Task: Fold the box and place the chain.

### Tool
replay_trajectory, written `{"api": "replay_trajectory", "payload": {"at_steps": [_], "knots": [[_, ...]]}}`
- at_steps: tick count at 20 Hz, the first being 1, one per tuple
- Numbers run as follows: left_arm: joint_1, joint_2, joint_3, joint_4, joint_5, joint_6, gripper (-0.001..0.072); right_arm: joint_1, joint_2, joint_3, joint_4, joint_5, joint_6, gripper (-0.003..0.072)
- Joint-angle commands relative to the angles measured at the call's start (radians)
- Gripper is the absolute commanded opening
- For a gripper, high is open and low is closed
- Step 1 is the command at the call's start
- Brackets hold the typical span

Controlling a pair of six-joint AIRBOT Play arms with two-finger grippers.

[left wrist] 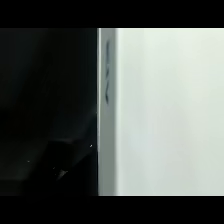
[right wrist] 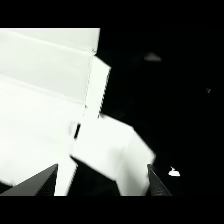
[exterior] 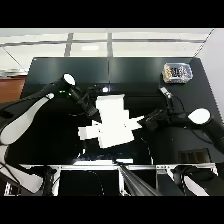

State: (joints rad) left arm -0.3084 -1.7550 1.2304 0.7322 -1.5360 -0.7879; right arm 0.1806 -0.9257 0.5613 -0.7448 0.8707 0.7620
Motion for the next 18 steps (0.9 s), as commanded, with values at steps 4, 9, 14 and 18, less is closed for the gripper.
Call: {"api": "replay_trajectory", "payload": {"at_steps": [4,9,14,18], "knots": [[-0.076,0.362,-0.366,-0.093,0.573,0.422,0.0026,0.009,-0.003,0.175,-0.248,0.114,-0.185,0.0636],[-0.089,0.338,-0.349,-0.011,0.599,0.739,0.0027,0.092,-0.021,0.09,-0.165,0.038,-0.518,0.0636],[-0.092,0.243,-0.296,0.024,0.584,0.74,0.0026,0.189,-0.031,0.045,-0.166,-0.016,-0.595,0.0636],[-0.105,0.224,-0.296,0.03,0.61,0.741,0.0026,0.237,-0.082,0.032,-0.254,-0.002,-0.619,0.0636]]}}
